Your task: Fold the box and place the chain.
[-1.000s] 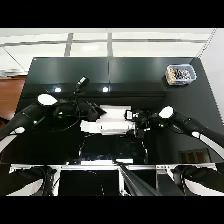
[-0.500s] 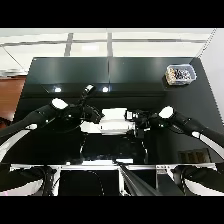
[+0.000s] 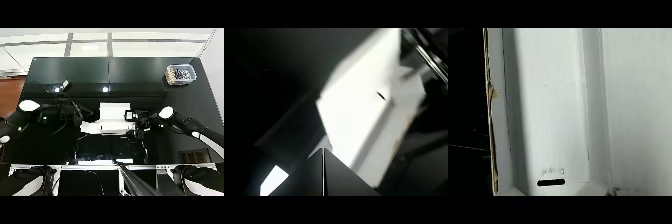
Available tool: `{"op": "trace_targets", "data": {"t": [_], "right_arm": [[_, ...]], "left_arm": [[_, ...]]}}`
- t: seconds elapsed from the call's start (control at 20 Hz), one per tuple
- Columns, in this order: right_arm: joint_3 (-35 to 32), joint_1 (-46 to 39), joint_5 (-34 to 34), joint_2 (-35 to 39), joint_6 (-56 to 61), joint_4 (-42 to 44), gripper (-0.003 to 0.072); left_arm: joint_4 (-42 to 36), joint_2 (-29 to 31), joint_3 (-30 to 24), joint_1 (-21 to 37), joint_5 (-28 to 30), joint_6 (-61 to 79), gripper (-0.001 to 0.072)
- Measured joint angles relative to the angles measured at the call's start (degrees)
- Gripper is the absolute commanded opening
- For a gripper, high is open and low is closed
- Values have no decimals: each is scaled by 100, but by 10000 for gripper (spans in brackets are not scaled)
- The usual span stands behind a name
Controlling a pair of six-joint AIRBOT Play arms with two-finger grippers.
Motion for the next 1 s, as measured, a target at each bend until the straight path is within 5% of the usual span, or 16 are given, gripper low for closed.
{"op": "trace_targets", "data": {"t": [0.05,0.4,0.6,0.8,1.0], "right_arm": [[0,2,0,2,2,2,167],[0,2,-4,2,0,9,166],[-2,2,-7,2,0,11,166],[0,2,-7,2,2,13,166],[0,2,-9,0,2,13,166]], "left_arm": [[-20,55,-138,42,-151,481,711],[1143,142,-452,-636,599,2479,703],[1519,-138,-289,-1285,1154,2750,666],[1626,-350,-146,-1602,1397,2741,292],[1486,-422,-72,-1668,1399,2378,254]]}}
